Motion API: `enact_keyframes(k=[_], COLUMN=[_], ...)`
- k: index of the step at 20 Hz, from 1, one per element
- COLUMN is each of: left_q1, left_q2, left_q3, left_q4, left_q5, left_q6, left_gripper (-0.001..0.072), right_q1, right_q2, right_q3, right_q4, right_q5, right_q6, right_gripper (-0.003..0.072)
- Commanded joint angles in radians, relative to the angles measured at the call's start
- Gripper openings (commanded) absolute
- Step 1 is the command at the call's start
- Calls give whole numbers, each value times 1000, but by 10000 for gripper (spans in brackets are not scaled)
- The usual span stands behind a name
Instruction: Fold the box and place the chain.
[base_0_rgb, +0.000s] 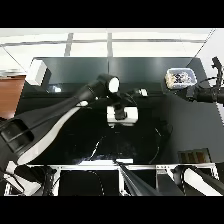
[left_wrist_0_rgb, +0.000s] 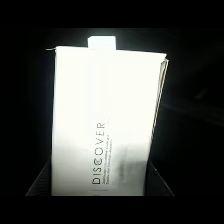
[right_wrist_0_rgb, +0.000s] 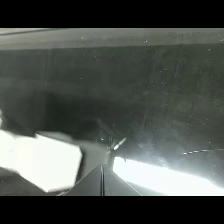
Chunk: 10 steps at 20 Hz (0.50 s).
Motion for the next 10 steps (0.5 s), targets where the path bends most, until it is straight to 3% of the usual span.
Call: enact_keyframes(k=[1,5,10], left_q1=[94,297,667], left_q2=[64,195,398], left_q3=[29,-3,-255], left_q4=[137,292,303], left_q5=[-101,-242,-198], left_q6=[-230,-531,-580], left_gripper=[287,287,287], right_q1=[1,1,2], right_q2=[0,0,0], right_q3=[1,1,1], right_q4=[0,3,8], right_q5=[6,7,2], right_q6=[0,0,1], right_gripper=[18,18,17])
